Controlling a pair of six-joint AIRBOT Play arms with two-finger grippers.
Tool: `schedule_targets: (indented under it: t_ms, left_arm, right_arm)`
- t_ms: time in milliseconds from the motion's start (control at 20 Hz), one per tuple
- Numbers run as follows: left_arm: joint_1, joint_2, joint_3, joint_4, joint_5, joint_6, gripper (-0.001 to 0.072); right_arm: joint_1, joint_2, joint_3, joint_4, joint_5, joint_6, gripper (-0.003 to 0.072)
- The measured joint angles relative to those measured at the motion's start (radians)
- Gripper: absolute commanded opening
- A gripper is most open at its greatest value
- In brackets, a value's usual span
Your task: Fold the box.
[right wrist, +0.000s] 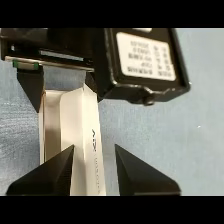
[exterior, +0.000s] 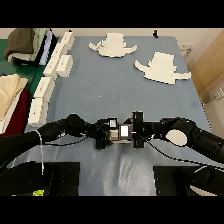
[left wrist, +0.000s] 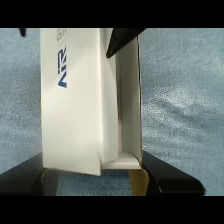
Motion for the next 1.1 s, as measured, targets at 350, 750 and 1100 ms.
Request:
schedule_targets:
  t_ms: [350,750,1100]
  left_arm:
    - [0.000,0.000,0.000,0.003,-0.002,0.003,0.0528]
    - [0.000,0.000,0.000,0.003,-0.005,0.003,0.0528]
    - [0.000,0.000,0.000,0.002,-0.005,0.002,0.0528]
  right_arm:
    - [0.000,-0.006,0.000,0.039,0.062,0.000,0.0284]
    - [0.019,-0.019,0.000,0.061,0.082,0.000,0.0281]
    - [0.024,-0.032,0.000,0.071,0.101,0.010,0.0427]
